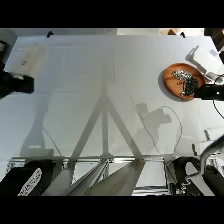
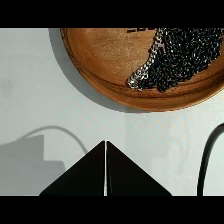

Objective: Fold the box and place the chain.

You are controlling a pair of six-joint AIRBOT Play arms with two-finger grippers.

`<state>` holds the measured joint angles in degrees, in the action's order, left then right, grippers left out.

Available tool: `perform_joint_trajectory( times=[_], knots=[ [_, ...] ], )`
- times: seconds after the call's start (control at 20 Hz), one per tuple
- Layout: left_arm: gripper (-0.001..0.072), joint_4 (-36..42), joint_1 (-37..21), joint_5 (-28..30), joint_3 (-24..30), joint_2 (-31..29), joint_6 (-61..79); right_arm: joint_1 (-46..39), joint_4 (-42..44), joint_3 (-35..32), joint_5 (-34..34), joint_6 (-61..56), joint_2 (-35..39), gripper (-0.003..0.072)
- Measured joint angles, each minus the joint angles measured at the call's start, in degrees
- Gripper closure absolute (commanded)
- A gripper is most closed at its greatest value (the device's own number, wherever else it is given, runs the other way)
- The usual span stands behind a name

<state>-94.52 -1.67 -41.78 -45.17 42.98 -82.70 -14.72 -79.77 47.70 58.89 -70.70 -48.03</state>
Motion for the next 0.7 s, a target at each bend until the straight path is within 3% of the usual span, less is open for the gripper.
perform_joint_trajectory(
  times=[0.25, 0.6, 0.65, 0.7],
  knots=[
    [0.0702, 6.88, -5.75, 8.81, 2.58, 5.86, -2.71, 0.0, 0.22, 0.0, -0.02, 0.02, 0.0, 0.0678],
    [0.0694, 8.41, -7.06, 16.46, 4.74, 22.32, -0.83, 0.0, 0.26, 0.0, -0.02, 0.02, 0.0, 0.0678],
    [0.0673, 8.41, -7.1, 17.66, 4.81, 24.26, -0.26, 0.0, 0.26, 0.0, -0.02, 0.02, 0.0, 0.0678],
    [0.06, 8.46, -7.15, 18.73, 4.85, 26.16, 0.55, 0.0, 0.26, 0.0, -0.02, 0.02, 0.0, 0.0678]
  ],
)
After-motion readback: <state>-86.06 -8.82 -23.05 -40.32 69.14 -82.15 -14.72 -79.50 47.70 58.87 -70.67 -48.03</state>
